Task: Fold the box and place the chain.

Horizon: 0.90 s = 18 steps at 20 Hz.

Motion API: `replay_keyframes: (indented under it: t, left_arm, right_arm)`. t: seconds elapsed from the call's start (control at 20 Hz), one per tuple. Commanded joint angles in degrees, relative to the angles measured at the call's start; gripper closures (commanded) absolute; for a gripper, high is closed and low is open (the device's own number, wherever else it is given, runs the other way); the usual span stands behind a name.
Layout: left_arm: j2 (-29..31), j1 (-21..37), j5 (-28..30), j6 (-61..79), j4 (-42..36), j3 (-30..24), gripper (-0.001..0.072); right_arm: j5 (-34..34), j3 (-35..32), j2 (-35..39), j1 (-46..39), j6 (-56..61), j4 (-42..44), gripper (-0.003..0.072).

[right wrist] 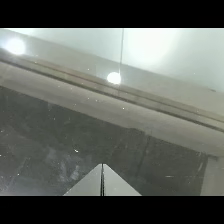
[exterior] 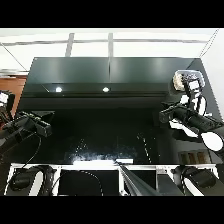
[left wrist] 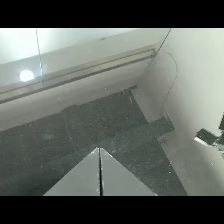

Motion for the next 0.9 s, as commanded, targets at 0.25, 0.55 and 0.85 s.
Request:
replay_keyframes:
  t: [0.25, 0.55, 0.85]
  left_arm:
    - [0.0, 0.0, 0.0, 0.0, 0.0, 0.0, 0.0676]
    - [0.0, 0.0, 0.0, 0.0, 0.0, 0.0, 0.0676]
    - [-0.4, 0.0, 9.6, 0.0, -2.7, -0.4, 0.0676]
  right_arm:
    - [0.0, 0.0, 0.0, 0.0, 0.0, 0.0, 0.0667]
    - [0.0, 0.0, 0.0, 0.0, 0.0, 0.0, 0.0667]
    - [-5.3, 0.0, 0.0, 0.1, 0.0, 0.2, 0.0667]
